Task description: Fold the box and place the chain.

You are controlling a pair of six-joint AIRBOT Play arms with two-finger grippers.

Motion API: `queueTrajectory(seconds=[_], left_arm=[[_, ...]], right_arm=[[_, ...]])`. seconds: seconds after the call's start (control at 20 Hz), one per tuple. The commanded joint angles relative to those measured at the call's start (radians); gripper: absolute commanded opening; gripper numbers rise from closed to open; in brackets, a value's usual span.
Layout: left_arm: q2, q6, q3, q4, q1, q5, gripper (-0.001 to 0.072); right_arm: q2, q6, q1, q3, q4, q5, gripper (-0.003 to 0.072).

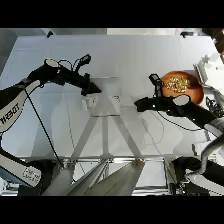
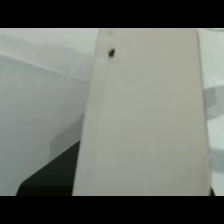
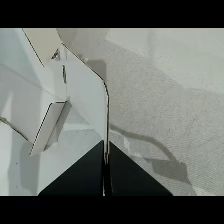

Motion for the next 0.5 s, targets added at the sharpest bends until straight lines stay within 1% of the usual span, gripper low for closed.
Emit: queueTrajectory(seconds=[0.0, 0.1, 0.15, 0.2, 0.25, 0.35, 0.4, 0.45], left_arm=[[0.001, 0.002, 0.001, 0.045, 0.000, 0.006, 0.0196], [0.001, 0.038, 0.000, 0.050, 0.000, 0.008, 0.0133], [0.001, 0.045, 0.001, 0.050, 0.000, 0.008, 0.0130], [0.001, 0.045, 0.001, 0.049, 0.000, 0.008, 0.0024], [0.001, 0.045, 0.000, 0.049, 0.000, 0.007, 0.0008], [0.001, 0.045, 0.001, 0.049, 0.000, 0.003, 0.0007], [0.001, 0.045, 0.000, 0.049, 0.000, 0.003, 0.0007], [0.001, 0.048, 0.001, 0.050, 0.000, 0.003, 0.0007]], right_arm=[[-0.001, 0.000, 0.001, 0.000, 0.000, -0.003, 0.0011], [-0.001, 0.000, 0.001, 0.000, 0.000, -0.003, 0.0011], [-0.001, 0.000, 0.001, 0.000, 0.000, -0.003, 0.0011], [-0.001, 0.000, 0.001, 0.000, 0.000, -0.003, 0.0011], [-0.001, 0.000, 0.001, 0.000, 0.000, -0.003, 0.0011], [-0.001, 0.000, 0.001, 0.000, 0.000, -0.002, 0.0011], [-0.001, 0.000, 0.001, 0.000, 0.000, -0.003, 0.0030], [0.000, 0.000, 0.001, 0.000, 0.000, -0.003, 0.0144]])
